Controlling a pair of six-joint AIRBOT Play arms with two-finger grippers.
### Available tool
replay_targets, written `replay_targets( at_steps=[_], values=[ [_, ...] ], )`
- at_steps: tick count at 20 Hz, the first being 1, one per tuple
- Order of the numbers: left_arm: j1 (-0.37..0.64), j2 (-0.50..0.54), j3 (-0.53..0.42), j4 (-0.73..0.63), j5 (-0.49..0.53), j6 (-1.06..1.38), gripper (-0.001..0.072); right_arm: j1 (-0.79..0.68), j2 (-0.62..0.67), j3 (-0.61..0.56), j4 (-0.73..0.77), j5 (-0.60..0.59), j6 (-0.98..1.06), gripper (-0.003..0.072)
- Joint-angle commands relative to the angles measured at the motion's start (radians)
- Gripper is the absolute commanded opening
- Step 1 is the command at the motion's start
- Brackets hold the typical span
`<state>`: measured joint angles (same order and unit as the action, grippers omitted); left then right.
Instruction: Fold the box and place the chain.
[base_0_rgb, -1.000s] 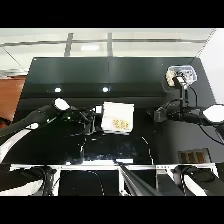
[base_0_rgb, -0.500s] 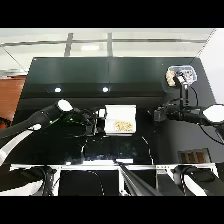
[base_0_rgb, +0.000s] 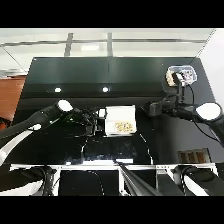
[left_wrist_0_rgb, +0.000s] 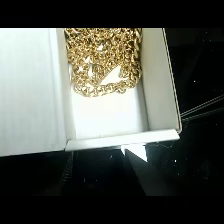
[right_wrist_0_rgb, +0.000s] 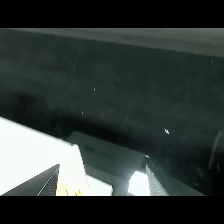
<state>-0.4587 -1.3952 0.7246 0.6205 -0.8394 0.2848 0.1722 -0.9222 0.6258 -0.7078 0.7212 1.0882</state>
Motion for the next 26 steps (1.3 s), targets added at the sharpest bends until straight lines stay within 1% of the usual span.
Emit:
replay_targets(
  at_steps=[1,4,5,6,10,13,16,20,26],
  values=[
    [0.0,-0.001,0.001,0.0,0.001,-0.001,0.0373,0.042,-0.126,0.072,0.025,-0.061,0.02,0.0624],
    [0.0,0.0,0.001,0.0,-0.001,-0.001,0.0382,0.046,-0.233,0.158,0.015,-0.093,0.014,0.0623],
    [0.0,0.001,0.001,0.0,-0.004,-0.006,0.0494,0.046,-0.245,0.179,-0.008,-0.103,0.014,0.0622],
    [0.0,0.006,0.001,0.0,-0.007,-0.014,0.0708,0.045,-0.246,0.196,-0.035,-0.104,0.014,0.0623],
    [0.018,0.074,-0.001,0.027,-0.014,-0.108,0.0713,0.018,-0.246,0.242,-0.135,-0.032,0.014,0.0622],
    [0.012,0.121,-0.026,0.026,-0.036,-0.216,0.0713,-0.029,-0.241,0.248,-0.174,0.01,0.015,0.0622],
    [-0.001,0.123,-0.058,0.028,-0.031,-0.242,0.0714,-0.079,-0.241,0.248,-0.176,0.034,0.016,0.062],
    [-0.037,0.116,-0.06,0.025,-0.018,-0.242,0.0713,-0.087,-0.241,0.248,-0.176,0.053,0.015,0.0619],
    [-0.074,0.077,-0.059,0.018,0.097,-0.242,0.0712,-0.087,-0.241,0.248,-0.176,0.081,0.015,0.0619]
  ],
)
